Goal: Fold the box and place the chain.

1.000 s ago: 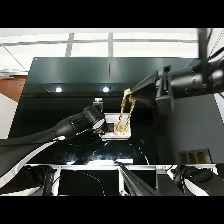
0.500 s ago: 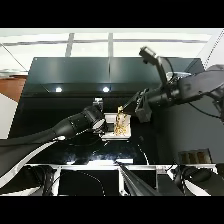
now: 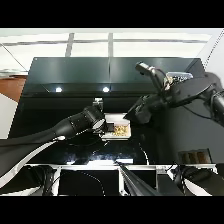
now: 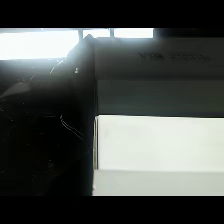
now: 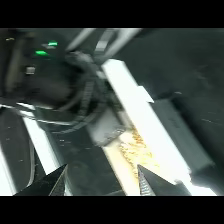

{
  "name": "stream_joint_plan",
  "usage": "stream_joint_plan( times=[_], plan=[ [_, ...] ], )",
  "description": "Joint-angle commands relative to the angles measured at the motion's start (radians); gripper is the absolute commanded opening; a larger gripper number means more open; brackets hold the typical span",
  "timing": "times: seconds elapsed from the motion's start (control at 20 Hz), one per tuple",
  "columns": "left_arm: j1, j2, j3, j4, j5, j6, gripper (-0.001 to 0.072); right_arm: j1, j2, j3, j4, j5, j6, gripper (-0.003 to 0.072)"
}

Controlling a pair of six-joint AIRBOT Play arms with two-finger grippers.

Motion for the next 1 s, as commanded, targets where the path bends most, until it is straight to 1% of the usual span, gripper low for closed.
stream_joint_plan(
  times=[0.0, 0.1, 0.15, 0.2, 0.25, 0.3, 0.35, 0.4, 0.5, 0.6, 0.75, 0.85, 0.9, 0.95],
  plan=[
    [0.008, 0.0, 0.002, 0.004, 0.0, -0.001, 0.0029, -0.179, 0.004, 0.074, -0.053, -0.143, 0.001, 0.0503],
    [0.014, 0.002, 0.006, 0.002, 0.01, -0.015, 0.0029, -0.309, 0.016, 0.08, -0.045, -0.155, 0.019, 0.0504],
    [0.015, 0.002, 0.015, 0.002, 0.008, -0.015, 0.0034, -0.349, 0.016, 0.08, -0.043, -0.156, 0.027, 0.0504],
    [0.016, 0.002, 0.03, 0.002, 0.003, -0.013, 0.0075, -0.37, 0.016, 0.08, -0.045, -0.152, 0.027, 0.0504],
    [0.016, 0.003, 0.048, 0.004, -0.009, 0.0, 0.0254, -0.376, 0.016, 0.08, -0.045, -0.146, 0.027, 0.0504],
    [0.017, 0.006, 0.069, 0.008, -0.034, 0.024, 0.0487, -0.375, 0.016, 0.08, -0.045, -0.144, 0.027, 0.0504],
    [0.022, 0.013, 0.091, 0.011, -0.065, 0.05, 0.0603, -0.374, 0.016, 0.08, -0.045, -0.145, 0.027, 0.0503],
    [0.026, 0.026, 0.111, 0.012, -0.097, 0.093, 0.0631, -0.375, 0.016, 0.08, -0.045, -0.146, 0.027, 0.0504],
    [0.041, 0.078, 0.13, 0.013, -0.137, 0.183, 0.063, -0.375, 0.016, 0.08, -0.048, -0.145, 0.027, 0.0504],
    [0.058, 0.158, 0.132, 0.011, -0.188, 0.288, 0.0629, -0.375, 0.016, 0.08, -0.048, -0.145, 0.027, 0.0504],
    [0.092, 0.291, 0.123, 0.032, -0.334, 0.472, 0.0629, -0.375, 0.016, 0.08, -0.055, -0.144, 0.026, 0.0503],
    [0.164, 0.401, 0.082, 0.04, -0.386, 0.582, 0.0629, -0.375, 0.016, 0.079, -0.076, -0.144, 0.025, 0.0503],
    [0.216, 0.457, 0.05, 0.025, -0.384, 0.632, 0.0629, -0.375, 0.016, 0.079, -0.092, -0.144, 0.026, 0.0503],
    [0.282, 0.517, 0.009, -0.02, -0.357, 0.697, 0.063, -0.375, 0.016, 0.079, -0.115, -0.142, 0.026, 0.0503]
  ],
)
